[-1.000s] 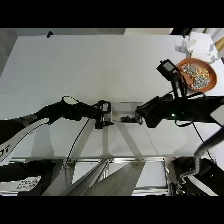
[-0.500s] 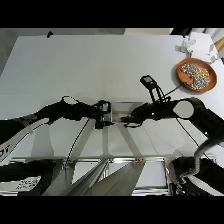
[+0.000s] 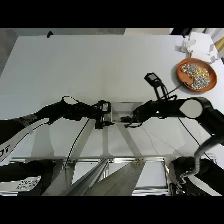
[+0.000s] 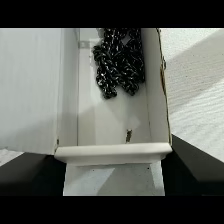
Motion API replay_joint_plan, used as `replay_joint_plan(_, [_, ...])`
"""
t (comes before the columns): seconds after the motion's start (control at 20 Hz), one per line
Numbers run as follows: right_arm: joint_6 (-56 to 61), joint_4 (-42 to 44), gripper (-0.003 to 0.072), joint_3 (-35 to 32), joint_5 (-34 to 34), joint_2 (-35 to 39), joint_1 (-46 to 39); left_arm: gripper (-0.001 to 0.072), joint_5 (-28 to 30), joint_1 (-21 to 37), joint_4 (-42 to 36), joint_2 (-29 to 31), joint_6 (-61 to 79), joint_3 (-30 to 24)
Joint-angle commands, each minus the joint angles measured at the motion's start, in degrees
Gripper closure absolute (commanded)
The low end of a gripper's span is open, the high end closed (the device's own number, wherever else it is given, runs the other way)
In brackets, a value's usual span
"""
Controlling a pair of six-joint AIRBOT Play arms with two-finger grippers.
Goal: Fold the box and place the chain.
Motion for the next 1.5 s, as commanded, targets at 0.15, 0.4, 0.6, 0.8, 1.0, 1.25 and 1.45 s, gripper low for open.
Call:
replay_joint_plan(0.15, [-2.4,0.4,0.0241,1.3,5.6,6.3,-11.2,0.05,0.0,0.0,0.0,0.0,0.0,0.0])
replay_joint_plan(0.4, [-1.8,-4.6,0.0271,1.3,1.2,5.7,-18.3,0.05,0.0,0.0,0.0,0.0,0.0,0.0])
replay_joint_plan(0.6, [4.4,-14.6,0.0275,1.4,-4.7,-3.7,-24.9,0.05,0.0,0.0,0.0,0.0,0.0,0.0])
replay_joint_plan(0.8, [8.2,-16.9,0.0277,4.9,-10.2,-15.4,-31.8,0.05,0.0,0.0,0.0,0.0,0.0,0.0])
replay_joint_plan(1.0, [13.8,-16.8,0.0292,8.8,-18.6,-22.3,-37.6,0.05,0.0,0.0,0.0,0.0,0.0,0.0])
replay_joint_plan(1.25, [14.6,-16.1,0.0286,9.4,-21.9,-29.0,-38.1,0.05,0.0,0.0,0.0,0.0,0.0,0.0])
replay_joint_plan(1.45, [14.8,-15.2,0.0377,9.4,-30.1,-30.3,-37.9,0.05,0.0,0.0,0.0,0.0,0.0,0.0])
